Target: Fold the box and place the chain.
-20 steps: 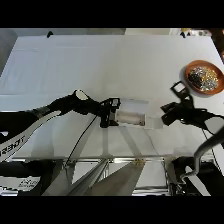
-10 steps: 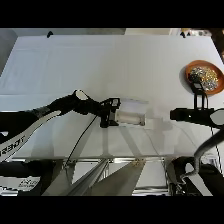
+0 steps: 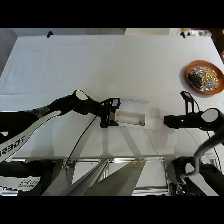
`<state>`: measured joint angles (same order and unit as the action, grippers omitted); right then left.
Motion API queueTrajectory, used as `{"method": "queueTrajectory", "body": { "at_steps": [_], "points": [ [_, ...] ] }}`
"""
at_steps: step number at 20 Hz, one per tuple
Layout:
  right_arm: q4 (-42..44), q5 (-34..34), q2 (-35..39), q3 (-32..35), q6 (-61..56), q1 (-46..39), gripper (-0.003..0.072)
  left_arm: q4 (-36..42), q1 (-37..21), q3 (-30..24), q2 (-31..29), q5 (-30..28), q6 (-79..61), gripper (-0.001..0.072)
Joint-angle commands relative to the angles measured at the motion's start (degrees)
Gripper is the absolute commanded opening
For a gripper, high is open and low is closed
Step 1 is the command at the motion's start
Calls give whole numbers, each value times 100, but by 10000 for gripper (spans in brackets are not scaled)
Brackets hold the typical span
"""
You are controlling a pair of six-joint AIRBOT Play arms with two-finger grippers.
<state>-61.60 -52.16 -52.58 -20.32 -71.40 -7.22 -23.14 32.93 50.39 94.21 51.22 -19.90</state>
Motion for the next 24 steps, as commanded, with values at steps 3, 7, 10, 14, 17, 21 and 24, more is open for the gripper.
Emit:
{"method": "queueTrajectory", "body": {
  "at_steps": [3,7,10,14,17,21,24],
  "points": [
    [704,354,-302,125,87,680,19,-2,2,4,-2,0,0,211],
    [1067,457,-302,125,269,894,19,0,2,4,-2,0,0,211],
    [1342,337,-299,125,444,894,19,0,2,4,-2,0,0,211],
    [1574,184,-96,125,675,894,110,-2,2,4,-2,0,0,211],
    [1580,101,188,125,673,894,173,0,2,4,-2,0,0,211],
    [1816,22,426,125,678,894,293,0,2,4,-2,0,0,211],
    [2103,-61,431,125,732,894,294,0,2,4,-2,0,0,211]
  ]
}}
